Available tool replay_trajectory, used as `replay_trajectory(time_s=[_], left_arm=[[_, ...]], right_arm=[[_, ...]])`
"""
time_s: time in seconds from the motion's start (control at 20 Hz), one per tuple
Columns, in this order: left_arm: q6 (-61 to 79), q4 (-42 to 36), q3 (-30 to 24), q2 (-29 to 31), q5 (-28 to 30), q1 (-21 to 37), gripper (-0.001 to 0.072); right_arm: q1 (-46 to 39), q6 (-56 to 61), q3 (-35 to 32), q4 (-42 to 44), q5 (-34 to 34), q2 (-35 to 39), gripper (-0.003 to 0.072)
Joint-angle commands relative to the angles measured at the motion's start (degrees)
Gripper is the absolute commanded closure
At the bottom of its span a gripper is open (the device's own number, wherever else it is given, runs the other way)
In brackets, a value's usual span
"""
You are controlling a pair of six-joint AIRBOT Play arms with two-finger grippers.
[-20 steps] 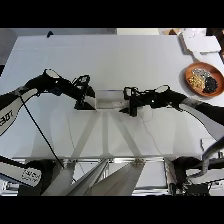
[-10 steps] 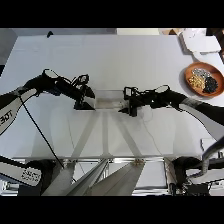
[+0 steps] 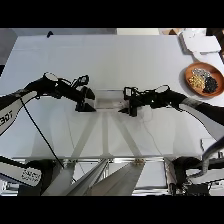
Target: Fold the box and place the chain.
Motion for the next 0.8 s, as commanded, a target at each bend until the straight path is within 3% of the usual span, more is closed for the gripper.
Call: replay_trajectory(time_s=[0.0,0.25,0.75], left_arm=[[0.39,-0.35,-0.13,0.02,2.89,-1.4,0.0016],[0.39,-0.33,-0.13,0.0,9.4,-4.02,0.0016],[3.85,2.08,-0.13,-0.15,9.77,-5.88,0.0031]], right_arm=[[0.04,0.02,0.02,0.0,0.0,0.02,0.0146],[0.04,0.02,0.0,0.0,0.0,0.02,0.0146],[0.04,0.02,0.0,0.0,0.0,0.02,0.0146]])
